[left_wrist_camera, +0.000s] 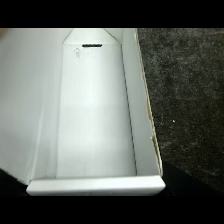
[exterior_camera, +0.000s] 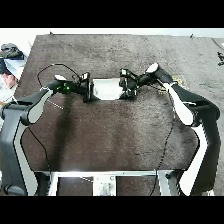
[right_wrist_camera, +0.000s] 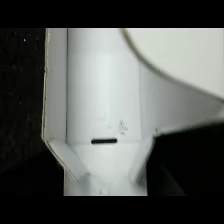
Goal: Fold the box and place the chain.
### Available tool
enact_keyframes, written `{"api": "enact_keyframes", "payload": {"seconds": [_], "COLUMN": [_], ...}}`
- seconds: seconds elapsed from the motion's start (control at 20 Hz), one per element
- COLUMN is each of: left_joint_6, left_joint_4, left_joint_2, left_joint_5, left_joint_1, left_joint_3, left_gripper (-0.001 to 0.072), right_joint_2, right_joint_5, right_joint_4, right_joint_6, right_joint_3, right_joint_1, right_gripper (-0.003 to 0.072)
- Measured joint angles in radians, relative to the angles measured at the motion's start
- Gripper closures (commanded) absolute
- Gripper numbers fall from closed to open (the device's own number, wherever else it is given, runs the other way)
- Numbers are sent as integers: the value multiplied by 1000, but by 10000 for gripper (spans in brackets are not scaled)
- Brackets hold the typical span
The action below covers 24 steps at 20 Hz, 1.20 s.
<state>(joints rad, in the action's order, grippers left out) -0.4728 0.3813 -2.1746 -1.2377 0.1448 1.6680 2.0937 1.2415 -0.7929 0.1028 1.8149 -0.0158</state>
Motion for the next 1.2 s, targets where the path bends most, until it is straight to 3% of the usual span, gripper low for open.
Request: {"api": "enact_keyframes", "payload": {"seconds": [0.2,0.25,0.35,0.4,0.7,1.2], "left_joint_6": [0,0,0,0,0,1], "left_joint_4": [0,0,0,0,0,0], "left_joint_2": [0,0,0,0,0,0], "left_joint_5": [0,0,0,0,0,0], "left_joint_1": [0,0,0,0,0,0], "left_joint_3": [0,0,0,0,0,0], "left_gripper": [291,290,290,291,291,290], "right_joint_2": [-57,-72,-95,-101,-97,-80], "right_joint_5": [35,39,55,64,48,-235], "right_joint_4": [-27,-27,0,29,218,285], "right_joint_6": [-72,-97,-142,-156,-193,-200], "right_joint_3": [0,0,0,0,0,-34], "right_joint_1": [-38,-46,-57,-57,-23,8], "right_gripper": [94,127,600,696,696,697]}}
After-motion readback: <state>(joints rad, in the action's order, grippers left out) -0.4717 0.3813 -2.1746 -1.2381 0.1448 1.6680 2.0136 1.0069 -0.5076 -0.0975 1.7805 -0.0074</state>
